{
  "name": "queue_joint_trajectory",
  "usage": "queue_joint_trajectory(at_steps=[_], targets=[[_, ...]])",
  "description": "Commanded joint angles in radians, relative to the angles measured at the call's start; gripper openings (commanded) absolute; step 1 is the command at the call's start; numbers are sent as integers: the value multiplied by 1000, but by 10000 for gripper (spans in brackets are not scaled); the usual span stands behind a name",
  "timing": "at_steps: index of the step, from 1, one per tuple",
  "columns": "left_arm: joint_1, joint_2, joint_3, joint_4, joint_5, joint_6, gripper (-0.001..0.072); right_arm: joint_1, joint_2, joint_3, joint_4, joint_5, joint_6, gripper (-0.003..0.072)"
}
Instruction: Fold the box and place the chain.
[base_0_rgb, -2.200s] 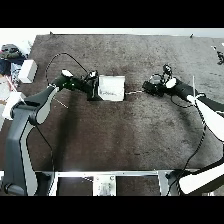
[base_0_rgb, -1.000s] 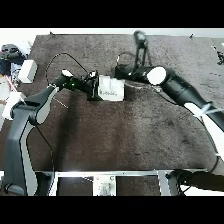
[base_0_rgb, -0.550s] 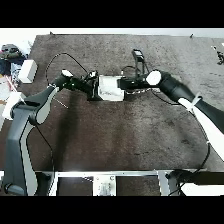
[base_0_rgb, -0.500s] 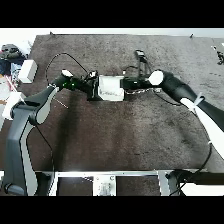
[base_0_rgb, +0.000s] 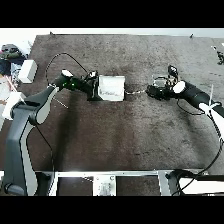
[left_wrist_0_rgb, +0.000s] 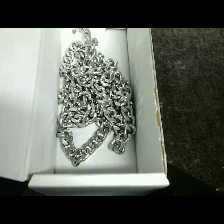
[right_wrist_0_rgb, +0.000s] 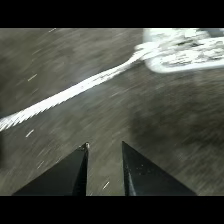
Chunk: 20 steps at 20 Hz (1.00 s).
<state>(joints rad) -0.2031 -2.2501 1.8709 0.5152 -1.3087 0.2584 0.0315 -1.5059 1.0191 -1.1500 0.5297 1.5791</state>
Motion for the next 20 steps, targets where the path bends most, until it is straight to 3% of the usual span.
queue_joint_trajectory(at_steps=[1, 11, 12, 13, 14, 20], targets=[[0, 0, 0, 0, 0, 0, 487, -22, -67, -14, 87, -163, 15, 243], [0, 0, 0, 0, 0, 0, 487, -4, -191, 117, 156, -209, 15, 241], [0, 0, 0, 0, 0, 0, 487, 4, -200, 121, 156, -209, 14, 209], [1, 0, 0, 0, 0, 0, 487, 14, -202, 121, 155, -209, 13, 84], [0, 0, 0, 0, 0, 0, 487, 28, -200, 121, 156, -210, 11, 9], [1, 0, 0, 0, 0, 0, 487, 151, -31, 121, 144, -108, -62, 8]])
